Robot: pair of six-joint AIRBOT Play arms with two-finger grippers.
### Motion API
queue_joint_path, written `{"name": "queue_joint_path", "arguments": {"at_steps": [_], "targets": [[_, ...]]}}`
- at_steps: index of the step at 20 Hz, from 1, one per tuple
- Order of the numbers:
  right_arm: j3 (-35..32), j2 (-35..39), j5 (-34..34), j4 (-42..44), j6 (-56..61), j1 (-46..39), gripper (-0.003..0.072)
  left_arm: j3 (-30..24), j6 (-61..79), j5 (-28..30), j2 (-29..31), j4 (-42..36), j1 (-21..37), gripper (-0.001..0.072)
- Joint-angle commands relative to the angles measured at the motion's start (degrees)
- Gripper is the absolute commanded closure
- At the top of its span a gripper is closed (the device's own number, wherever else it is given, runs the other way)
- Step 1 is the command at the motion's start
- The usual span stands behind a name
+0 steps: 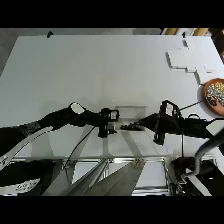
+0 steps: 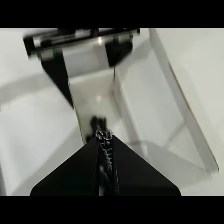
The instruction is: Fold the box and place the chain.
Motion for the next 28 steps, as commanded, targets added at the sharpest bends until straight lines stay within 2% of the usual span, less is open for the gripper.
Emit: {"name": "queue_joint_path", "arguments": {"at_steps": [1,5,8,9,10,11,13,15,19,23,25,28], "targets": [[-0.98,-0.74,-8.52,7.06,0.37,5.60,0.0668,-0.02,0.02,0.00,0.04,0.02,0.02,0.0617],[-0.98,-8.31,-18.53,6.32,0.44,14.12,0.0667,-0.02,0.02,0.00,0.04,0.02,0.02,0.0617],[-0.98,-15.15,-23.26,6.25,0.42,17.22,0.0658,-0.02,0.02,0.00,0.02,0.02,0.02,0.0617],[-0.96,-16.65,-24.33,6.25,0.42,17.27,0.0567,-0.02,0.02,0.00,0.02,0.02,0.02,0.0617],[-0.94,-17.05,-25.35,5.64,0.42,17.25,0.0441,-0.02,0.02,0.02,0.02,0.02,0.02,0.0617],[-0.44,-16.68,-25.27,3.17,0.55,17.25,0.0411,-0.02,0.02,0.02,0.04,0.02,0.02,0.0617],[1.27,-14.78,-23.04,-3.02,2.51,16.74,0.0426,-0.02,0.02,0.00,0.04,0.02,0.02,0.0617],[2.10,-11.52,-20.39,-7.98,4.11,13.84,0.0502,-0.02,0.02,-0.02,0.04,0.02,0.02,0.0617],[2.10,-6.49,-12.24,-13.00,4.00,1.88,0.0509,-0.02,0.02,0.00,0.04,0.02,0.02,0.0617],[1.68,-8.24,-6.45,-17.77,-0.57,-6.86,0.0509,-0.02,0.02,0.02,0.02,0.02,0.02,0.0617],[0.55,-9.60,-6.51,-22.58,-0.57,-7.19,0.0508,-0.02,0.02,0.00,0.04,0.02,0.02,0.0617],[-2.03,-11.91,-6.56,-24.55,-3.39,-7.17,0.0508,-0.02,0.02,0.00,0.02,0.02,0.02,0.0617]]}}
